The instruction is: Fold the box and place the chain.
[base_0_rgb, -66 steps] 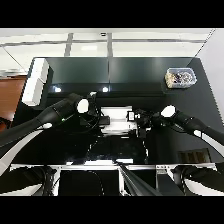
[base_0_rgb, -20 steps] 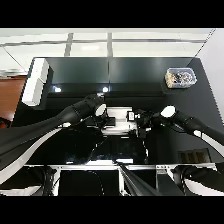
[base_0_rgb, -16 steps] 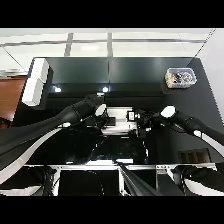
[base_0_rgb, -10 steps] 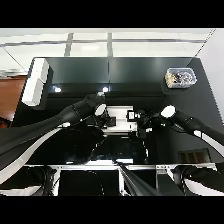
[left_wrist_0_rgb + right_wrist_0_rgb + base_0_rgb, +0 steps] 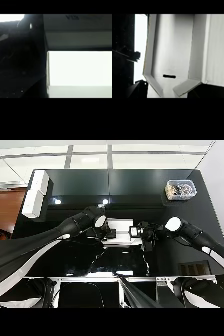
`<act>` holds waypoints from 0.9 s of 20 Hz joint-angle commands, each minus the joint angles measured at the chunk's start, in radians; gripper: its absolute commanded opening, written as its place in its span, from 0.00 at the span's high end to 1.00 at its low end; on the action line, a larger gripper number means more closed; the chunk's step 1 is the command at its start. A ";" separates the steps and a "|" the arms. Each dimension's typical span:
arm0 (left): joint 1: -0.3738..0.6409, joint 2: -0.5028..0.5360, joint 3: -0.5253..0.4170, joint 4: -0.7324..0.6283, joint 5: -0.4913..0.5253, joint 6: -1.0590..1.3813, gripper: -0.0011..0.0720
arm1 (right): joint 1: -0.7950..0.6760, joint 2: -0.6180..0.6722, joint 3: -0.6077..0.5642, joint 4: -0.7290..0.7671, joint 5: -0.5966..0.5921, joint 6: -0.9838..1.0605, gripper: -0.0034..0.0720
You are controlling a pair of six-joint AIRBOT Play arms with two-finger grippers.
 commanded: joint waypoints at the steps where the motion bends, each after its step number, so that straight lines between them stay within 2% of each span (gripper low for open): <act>1: 0.005 0.000 0.000 -0.001 -0.013 0.015 0.95 | 0.001 0.015 0.000 0.026 -0.010 0.017 0.02; 3: 0.005 0.000 0.000 0.000 -0.013 0.015 0.95 | 0.000 0.015 0.000 0.024 -0.018 0.017 0.02; 4: 0.005 0.000 0.000 0.000 -0.013 0.015 0.95 | 0.001 0.015 0.000 0.025 -0.021 0.017 0.12; 5: 0.005 0.000 0.000 0.000 -0.013 0.015 0.95 | 0.001 0.015 0.000 0.025 -0.020 0.017 0.38; 6: 0.005 0.000 0.000 -0.001 -0.013 0.015 0.95 | 0.001 0.015 0.000 0.026 -0.021 0.017 0.42; 8: 0.005 0.000 0.000 0.000 -0.013 0.015 0.95 | 0.001 0.015 0.000 0.053 -0.008 0.018 0.64; 12: 0.005 0.000 0.000 0.000 -0.012 0.015 0.95 | 0.003 0.011 0.000 0.156 -0.009 0.018 0.64; 16: 0.005 0.000 0.000 0.000 -0.012 0.015 0.95 | 0.003 -0.047 0.000 0.297 -0.013 0.018 0.64; 17: 0.005 0.000 0.000 0.000 -0.012 0.015 0.95 | 0.003 -0.055 0.000 0.306 -0.013 0.029 0.52; 18: 0.005 0.000 0.000 0.000 -0.011 0.015 0.95 | 0.003 -0.056 0.000 0.310 -0.013 0.048 0.31</act>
